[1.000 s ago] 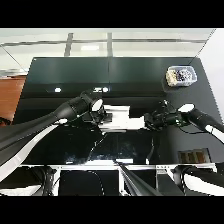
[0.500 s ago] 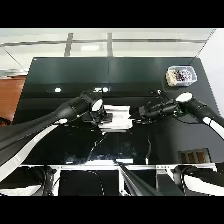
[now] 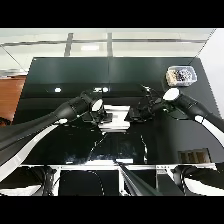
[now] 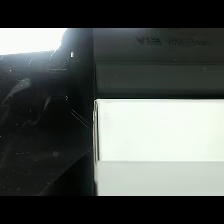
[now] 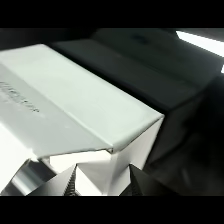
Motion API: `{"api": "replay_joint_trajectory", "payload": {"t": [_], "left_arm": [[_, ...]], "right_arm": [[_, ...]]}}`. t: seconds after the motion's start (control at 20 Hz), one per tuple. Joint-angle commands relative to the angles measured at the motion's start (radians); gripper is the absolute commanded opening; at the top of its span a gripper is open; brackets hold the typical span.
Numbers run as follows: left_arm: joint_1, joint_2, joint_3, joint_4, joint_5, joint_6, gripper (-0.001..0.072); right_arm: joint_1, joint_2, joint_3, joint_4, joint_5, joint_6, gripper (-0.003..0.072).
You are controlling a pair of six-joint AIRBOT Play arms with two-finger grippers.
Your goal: Fold the box and place the chain.
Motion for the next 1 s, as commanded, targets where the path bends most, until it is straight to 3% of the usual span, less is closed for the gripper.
{"api": "replay_joint_trajectory", "payload": {"t": [0.0,0.4,0.5,0.75,0.95], "left_arm": [[0.001,0.001,0.000,0.000,0.000,0.000,0.0027],[0.001,0.001,0.000,0.000,0.000,0.001,0.0027],[0.001,0.001,0.000,0.000,0.000,0.001,0.0027],[0.001,0.001,0.000,0.000,0.000,0.000,0.0027],[0.001,0.001,0.000,0.000,0.000,0.000,0.0027]], "right_arm": [[0.080,-0.001,0.050,-0.215,-0.028,0.198,0.0361],[0.221,-0.027,0.133,-0.497,-0.069,0.564,0.0353],[0.259,-0.056,0.176,-0.566,-0.048,0.625,0.0257],[0.341,-0.121,0.261,-0.753,0.059,0.826,0.0257],[0.373,-0.142,0.262,-0.782,0.074,0.872,0.0257]]}}
